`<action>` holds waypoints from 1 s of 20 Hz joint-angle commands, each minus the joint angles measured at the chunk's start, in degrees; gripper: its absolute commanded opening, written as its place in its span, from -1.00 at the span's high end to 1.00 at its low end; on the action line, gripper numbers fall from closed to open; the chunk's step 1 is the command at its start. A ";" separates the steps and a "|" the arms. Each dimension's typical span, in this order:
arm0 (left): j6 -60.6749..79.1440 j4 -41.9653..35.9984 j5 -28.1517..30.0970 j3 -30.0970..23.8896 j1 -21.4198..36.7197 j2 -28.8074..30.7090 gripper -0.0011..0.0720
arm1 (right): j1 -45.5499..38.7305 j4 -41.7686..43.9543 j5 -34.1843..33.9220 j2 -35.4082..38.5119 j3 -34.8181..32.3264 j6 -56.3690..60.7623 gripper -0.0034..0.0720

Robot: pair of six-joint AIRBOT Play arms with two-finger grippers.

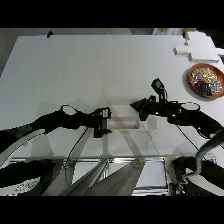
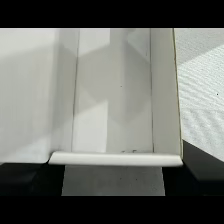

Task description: Fold the box and place the chain.

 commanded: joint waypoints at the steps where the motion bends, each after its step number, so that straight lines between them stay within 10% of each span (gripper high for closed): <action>1: 0.09 0.02 0.00 0.02 0.00 0.00 0.60 | 1.66 0.33 -5.79 -3.28 0.07 1.46 0.86; 13: 0.07 0.02 0.00 0.04 0.00 0.00 0.60 | 1.68 -44.33 -1.07 19.23 3.67 32.11 0.87; 20: 0.07 0.02 0.00 0.02 0.00 0.00 0.60 | 1.68 -66.14 27.06 29.79 3.65 32.09 0.87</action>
